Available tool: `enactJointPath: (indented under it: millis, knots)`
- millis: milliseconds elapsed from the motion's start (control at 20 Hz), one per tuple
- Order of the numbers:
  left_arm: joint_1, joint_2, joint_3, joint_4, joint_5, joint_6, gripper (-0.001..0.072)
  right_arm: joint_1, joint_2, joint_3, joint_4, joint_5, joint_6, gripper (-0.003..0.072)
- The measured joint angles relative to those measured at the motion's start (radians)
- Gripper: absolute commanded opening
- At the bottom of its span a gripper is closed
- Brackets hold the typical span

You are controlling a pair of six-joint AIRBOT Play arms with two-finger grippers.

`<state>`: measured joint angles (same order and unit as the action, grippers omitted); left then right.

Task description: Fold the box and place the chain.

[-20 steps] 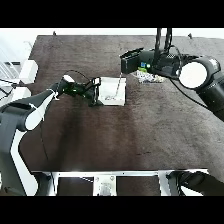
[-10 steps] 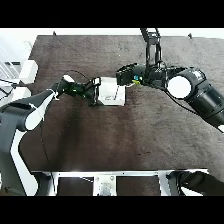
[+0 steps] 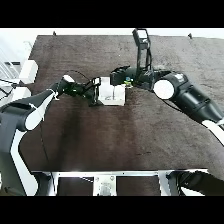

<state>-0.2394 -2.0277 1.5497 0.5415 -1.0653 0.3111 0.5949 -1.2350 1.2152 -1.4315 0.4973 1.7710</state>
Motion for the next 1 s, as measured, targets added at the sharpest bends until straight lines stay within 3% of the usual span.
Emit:
enactJointPath:
  millis: [600,750,1000]
  knots:
    - [0.000,0.000,0.000,0.000,0.000,0.000,0.0169,-0.012,-0.326,-0.003,0.003,-0.106,0.005,0.0023]
    - [0.000,0.000,0.000,0.000,0.000,0.000,0.0169,-0.038,-0.343,-0.003,0.001,-0.111,0.006,0.0433]
    - [0.000,0.000,0.000,0.000,0.000,0.000,0.0169,-0.103,-0.257,-0.004,-0.016,-0.068,-0.021,0.0440]
